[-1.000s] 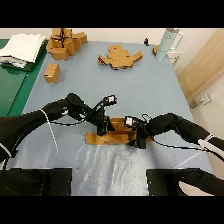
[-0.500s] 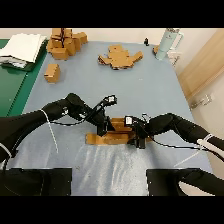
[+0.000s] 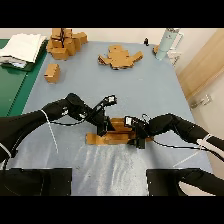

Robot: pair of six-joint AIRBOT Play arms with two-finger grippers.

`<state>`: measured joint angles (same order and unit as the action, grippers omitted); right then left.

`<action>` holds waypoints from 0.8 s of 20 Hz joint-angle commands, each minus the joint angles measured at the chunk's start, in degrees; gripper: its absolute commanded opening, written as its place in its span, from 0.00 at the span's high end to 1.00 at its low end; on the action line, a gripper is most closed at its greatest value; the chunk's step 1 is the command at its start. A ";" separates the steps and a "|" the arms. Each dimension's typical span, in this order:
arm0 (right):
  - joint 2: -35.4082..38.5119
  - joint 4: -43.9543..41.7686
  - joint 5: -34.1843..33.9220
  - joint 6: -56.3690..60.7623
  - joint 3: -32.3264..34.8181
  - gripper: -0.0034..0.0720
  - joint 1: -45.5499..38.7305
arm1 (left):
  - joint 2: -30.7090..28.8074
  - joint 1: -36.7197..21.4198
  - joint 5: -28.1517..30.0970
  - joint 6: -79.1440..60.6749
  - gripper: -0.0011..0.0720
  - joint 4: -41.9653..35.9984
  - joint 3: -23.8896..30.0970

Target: Fold the box.

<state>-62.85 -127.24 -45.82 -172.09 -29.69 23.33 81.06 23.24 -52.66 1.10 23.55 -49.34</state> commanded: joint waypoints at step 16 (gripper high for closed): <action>0.04 0.00 -0.26 0.02 0.24 0.35 0.02 | 0.02 -0.02 0.02 -0.02 0.96 0.00 0.00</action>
